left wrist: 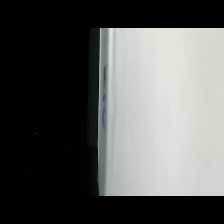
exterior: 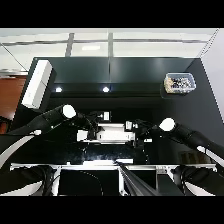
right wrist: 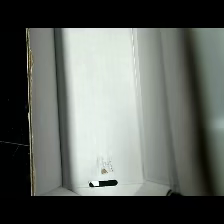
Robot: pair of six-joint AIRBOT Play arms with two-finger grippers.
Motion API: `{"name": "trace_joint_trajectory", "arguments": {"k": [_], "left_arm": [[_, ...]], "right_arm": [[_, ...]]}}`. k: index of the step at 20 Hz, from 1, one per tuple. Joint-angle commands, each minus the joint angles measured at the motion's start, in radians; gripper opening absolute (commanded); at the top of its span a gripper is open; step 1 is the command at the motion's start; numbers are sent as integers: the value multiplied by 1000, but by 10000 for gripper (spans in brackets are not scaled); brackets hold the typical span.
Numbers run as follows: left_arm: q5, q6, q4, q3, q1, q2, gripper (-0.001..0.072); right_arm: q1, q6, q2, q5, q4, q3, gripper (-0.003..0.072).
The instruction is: Fold the box and place the chain.
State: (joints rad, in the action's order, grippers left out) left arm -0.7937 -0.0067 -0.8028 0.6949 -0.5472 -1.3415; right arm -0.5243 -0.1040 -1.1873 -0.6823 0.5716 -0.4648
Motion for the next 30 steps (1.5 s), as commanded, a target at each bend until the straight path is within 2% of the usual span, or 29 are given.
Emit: {"name": "trace_joint_trajectory", "arguments": {"k": [1,5,6,7,8,9,10,11,12,15,18,22,23,24,25,27,29,30], "left_arm": [[1,0,0,0,0,-1,30],[1,0,0,0,0,-1,30],[0,0,0,0,0,-1,30],[0,0,0,0,0,-1,31],[1,0,0,0,0,0,34],[0,0,-1,0,0,2,104],[2,0,-2,0,0,9,362],[8,0,-2,0,1,22,585],[7,-1,-2,0,6,43,675],[-1,-65,-60,0,29,139,693],[-51,-259,-212,0,59,256,692],[-286,-491,-290,0,87,343,685],[-344,-542,-289,-2,85,342,647],[-380,-602,-290,-2,82,341,413],[-410,-633,-284,-2,81,341,34],[-427,-646,-171,-10,81,341,28],[-320,-644,0,-54,43,341,28],[-226,-644,51,-78,18,341,28]], "right_arm": [[-1,18,-1,-2,32,2,628],[-1,18,-1,-2,32,2,623],[-1,18,-1,-2,32,2,470],[-1,18,-1,-2,32,2,417],[-1,18,-1,-2,32,2,417],[-1,18,-1,-2,32,2,417],[-1,18,-1,-2,32,2,417],[-1,18,-1,-2,32,2,417],[-1,18,-1,-2,32,2,416],[-1,18,-1,-2,32,2,417],[-1,18,-1,-2,31,2,417],[-1,18,-1,-1,31,2,417],[-1,18,-1,-1,31,2,417],[-1,18,-1,-1,31,2,417],[-1,18,-1,-1,31,2,417],[-1,18,-1,-1,31,2,417],[-1,18,-1,-2,31,2,417],[-1,18,-1,-1,31,2,417]]}}
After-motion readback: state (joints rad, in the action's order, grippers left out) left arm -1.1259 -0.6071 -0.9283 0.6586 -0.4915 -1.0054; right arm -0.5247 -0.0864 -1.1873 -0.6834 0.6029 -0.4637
